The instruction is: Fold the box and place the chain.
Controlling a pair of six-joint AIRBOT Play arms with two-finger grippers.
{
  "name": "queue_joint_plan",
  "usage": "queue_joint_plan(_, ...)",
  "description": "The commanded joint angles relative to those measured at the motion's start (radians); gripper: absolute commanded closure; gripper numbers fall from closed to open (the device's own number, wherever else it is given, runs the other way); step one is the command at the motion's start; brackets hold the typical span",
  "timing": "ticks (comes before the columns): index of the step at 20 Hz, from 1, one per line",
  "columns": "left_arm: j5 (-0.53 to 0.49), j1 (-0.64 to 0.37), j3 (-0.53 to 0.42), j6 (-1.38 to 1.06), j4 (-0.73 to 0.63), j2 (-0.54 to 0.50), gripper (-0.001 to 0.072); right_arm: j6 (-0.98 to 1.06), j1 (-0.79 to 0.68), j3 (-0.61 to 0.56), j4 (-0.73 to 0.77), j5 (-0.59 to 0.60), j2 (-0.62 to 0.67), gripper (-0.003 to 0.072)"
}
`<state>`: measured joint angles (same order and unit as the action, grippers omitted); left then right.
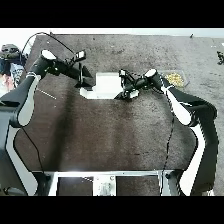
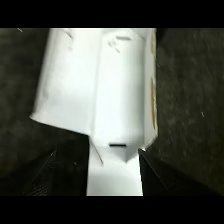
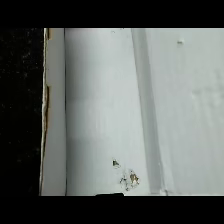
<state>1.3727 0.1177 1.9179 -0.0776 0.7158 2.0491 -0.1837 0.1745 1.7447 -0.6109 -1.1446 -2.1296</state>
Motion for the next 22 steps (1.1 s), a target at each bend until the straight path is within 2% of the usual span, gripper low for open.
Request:
queue_joint_plan(1, -0.026, 0.024, -0.035, 0.008, 0.144, -0.002, 0.0160, 0.001, 0.001, 0.000, 0.002, 0.000, -0.001, 0.0181)
queue_joint_plan(2, -0.058, 0.027, -0.052, 0.003, 0.142, -0.001, 0.0070, 0.001, 0.001, 0.000, 0.002, 0.000, -0.001, 0.0181)
queue_joint_plan(3, -0.092, 0.030, -0.069, -0.002, 0.140, -0.001, 0.0040, 0.001, 0.001, 0.000, 0.002, 0.000, -0.001, 0.0181)
queue_joint_plan(8, -0.174, 0.073, -0.149, -0.059, 0.134, 0.000, 0.0040, 0.001, 0.001, 0.000, 0.002, 0.000, -0.001, 0.0181)
queue_joint_plan(15, -0.203, 0.085, -0.161, -0.054, 0.109, 0.000, 0.0044, 0.001, 0.001, 0.000, 0.002, 0.000, -0.001, 0.0181)
queue_joint_plan(17, -0.195, 0.085, -0.161, -0.054, 0.109, 0.000, 0.0284, 0.001, 0.001, 0.000, 0.002, 0.000, -0.001, 0.0181)
queue_joint_plan(18, -0.185, 0.085, -0.161, -0.054, 0.109, 0.000, 0.0366, 0.001, 0.001, 0.000, 0.002, 0.000, -0.001, 0.0181)
queue_joint_plan(22, -0.184, 0.085, -0.161, -0.053, 0.106, 0.000, 0.0371, 0.001, 0.001, 0.000, 0.002, 0.000, -0.001, 0.0181)
